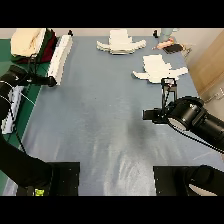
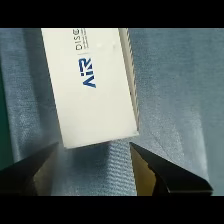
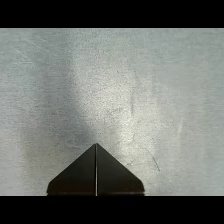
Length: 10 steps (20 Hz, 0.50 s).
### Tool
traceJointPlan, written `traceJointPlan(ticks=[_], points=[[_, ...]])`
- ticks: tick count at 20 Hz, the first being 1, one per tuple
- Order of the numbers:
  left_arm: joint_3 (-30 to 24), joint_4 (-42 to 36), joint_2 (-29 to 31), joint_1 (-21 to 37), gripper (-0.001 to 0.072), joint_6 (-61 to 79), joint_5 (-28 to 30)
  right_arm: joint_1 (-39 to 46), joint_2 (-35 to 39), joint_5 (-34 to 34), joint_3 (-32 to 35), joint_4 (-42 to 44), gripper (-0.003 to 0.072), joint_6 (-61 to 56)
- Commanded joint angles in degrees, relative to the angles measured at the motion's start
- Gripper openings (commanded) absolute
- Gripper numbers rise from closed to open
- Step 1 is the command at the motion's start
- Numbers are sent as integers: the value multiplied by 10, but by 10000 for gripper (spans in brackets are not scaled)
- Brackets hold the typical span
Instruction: Fold the box.
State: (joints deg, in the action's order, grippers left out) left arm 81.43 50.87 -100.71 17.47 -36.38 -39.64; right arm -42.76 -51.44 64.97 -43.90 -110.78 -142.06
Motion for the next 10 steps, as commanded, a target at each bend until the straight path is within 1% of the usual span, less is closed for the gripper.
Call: traceJointPlan(ticks=[1, 3, 6, 8, 10], points=[[1, 52, 20, 15, 720, -42, -62, 0, 0, 0, -1, 0, 4, 0], [1, 72, 28, 27, 720, -56, -135, 0, 0, 0, -1, 1, 4, 0], [0, 63, 56, 47, 720, -56, -241, 2, -1, -21, -1, 0, 5, 0], [-2, 33, 86, 62, 720, -57, -294, 15, -10, -52, -5, 5, 4, 0], [-17, -25, 126, 73, 720, -51, -340, 37, -30, -55, -23, 22, 4, 3]])
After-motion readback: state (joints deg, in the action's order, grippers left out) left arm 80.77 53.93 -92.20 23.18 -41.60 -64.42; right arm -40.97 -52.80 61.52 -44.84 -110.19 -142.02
